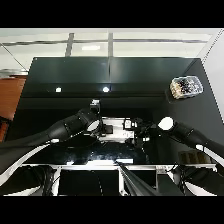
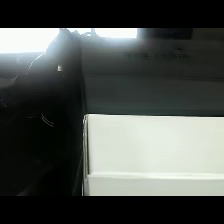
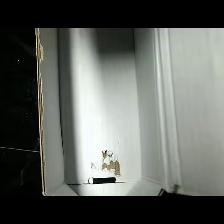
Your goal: Fold the box and place the chain.
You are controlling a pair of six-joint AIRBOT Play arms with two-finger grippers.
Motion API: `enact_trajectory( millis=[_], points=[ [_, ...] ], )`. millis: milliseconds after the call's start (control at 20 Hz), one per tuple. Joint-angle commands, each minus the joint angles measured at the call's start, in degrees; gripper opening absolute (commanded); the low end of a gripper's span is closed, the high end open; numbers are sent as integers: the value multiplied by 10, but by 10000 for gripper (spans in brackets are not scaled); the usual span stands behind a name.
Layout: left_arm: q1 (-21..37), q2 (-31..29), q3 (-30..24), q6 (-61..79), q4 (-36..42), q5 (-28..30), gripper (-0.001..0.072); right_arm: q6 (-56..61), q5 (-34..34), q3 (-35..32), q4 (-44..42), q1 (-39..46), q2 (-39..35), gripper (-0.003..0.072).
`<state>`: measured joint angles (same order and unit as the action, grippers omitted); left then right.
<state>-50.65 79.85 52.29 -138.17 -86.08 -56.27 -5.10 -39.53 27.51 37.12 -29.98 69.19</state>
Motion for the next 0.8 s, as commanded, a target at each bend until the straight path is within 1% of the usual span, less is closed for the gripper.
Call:
enact_trajectory(
  millis=[0,150,250,300,350,600,700,750],
  points=[
    [0,10,19,2,-2,-8,227,0,0,0,0,0,0,470],
    [0,13,22,6,-2,-30,224,0,0,0,0,0,0,470],
    [0,13,22,11,-2,-32,222,0,0,0,0,0,0,470],
    [0,13,22,11,-2,-32,217,0,0,0,0,0,0,470],
    [0,13,22,13,-2,-32,169,0,0,0,0,0,0,470],
    [0,13,22,14,-2,-44,162,0,0,0,0,0,0,470],
    [0,13,22,15,-2,-43,86,0,0,0,0,0,0,470],
    [0,13,22,17,-2,-43,68,0,0,0,0,0,0,470]
  ],
)
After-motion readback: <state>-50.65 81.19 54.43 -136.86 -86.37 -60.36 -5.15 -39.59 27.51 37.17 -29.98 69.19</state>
